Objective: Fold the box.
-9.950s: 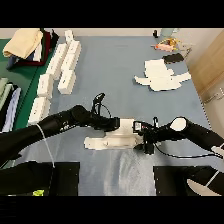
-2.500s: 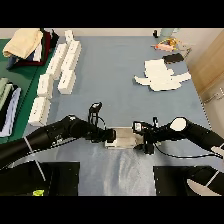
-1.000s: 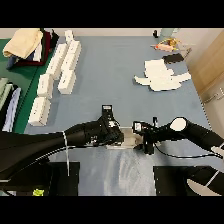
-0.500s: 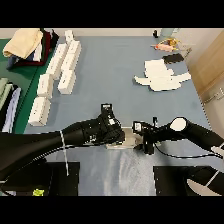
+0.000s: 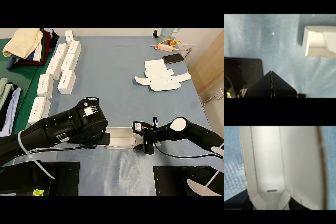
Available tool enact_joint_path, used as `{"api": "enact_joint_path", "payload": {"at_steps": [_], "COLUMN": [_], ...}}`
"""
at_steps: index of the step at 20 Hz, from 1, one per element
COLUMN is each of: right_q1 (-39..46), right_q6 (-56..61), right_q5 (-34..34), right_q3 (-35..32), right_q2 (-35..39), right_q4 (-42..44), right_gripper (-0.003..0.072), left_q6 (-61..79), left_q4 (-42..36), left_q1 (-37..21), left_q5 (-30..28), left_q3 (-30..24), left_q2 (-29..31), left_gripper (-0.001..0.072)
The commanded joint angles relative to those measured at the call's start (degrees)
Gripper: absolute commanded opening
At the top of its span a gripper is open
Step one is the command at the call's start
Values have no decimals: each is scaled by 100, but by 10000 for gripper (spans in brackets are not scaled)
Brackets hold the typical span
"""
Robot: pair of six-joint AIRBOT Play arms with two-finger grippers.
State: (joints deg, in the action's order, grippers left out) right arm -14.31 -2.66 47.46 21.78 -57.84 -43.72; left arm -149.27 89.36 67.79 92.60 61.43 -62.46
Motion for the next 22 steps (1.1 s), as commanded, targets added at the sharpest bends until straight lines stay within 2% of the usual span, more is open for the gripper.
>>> {"api": "enact_joint_path", "payload": {"at_steps": [1, 3, 6, 9, 11, 12, 13, 14, 16, 20, 22], "right_q1": [2, 2, 2, 2, 2, 2, 2, 2, 2, 2, 2], "right_q6": [2, 0, 0, 0, 2, 0, 0, 0, 0, 0, 0], "right_q5": [2, 2, 2, 2, 4, 4, 2, 2, 2, 2, 2], "right_q3": [4, 4, 4, 4, 4, 4, 4, 4, 4, 4, 4], "right_q2": [4, 4, 4, 4, 4, 4, 4, 4, 4, 4, 4], "right_q4": [0, 0, 0, 0, 0, 0, 0, 0, 0, 0, 0], "right_gripper": [508, 509, 508, 509, 508, 508, 508, 508, 508, 508, 508], "left_q6": [713, 1598, 3519, 6629, 8157, 8942, 9722, 10157, 10911, 11090, 11346], "left_q4": [-175, -208, -393, -1266, -1377, -1414, -1547, -1786, -2597, -4011, -4350], "left_q1": [0, 2, -245, -1128, -1762, -2048, -2361, -2647, -3158, -3663, -3753], "left_q5": [79, -538, -1045, -1506, -1993, -2293, -2675, -3152, -3801, -3862, -3895], "left_q3": [26, 26, -59, -782, -1456, -1790, -2144, -2470, -2962, -3224, -3224], "left_q2": [166, 166, 258, 839, 1357, 1582, 1786, 1926, 1987, 1648, 1547], "left_gripper": [14, 14, 14, 13, 15, 104, 614, 690, 698, 698, 698]}}
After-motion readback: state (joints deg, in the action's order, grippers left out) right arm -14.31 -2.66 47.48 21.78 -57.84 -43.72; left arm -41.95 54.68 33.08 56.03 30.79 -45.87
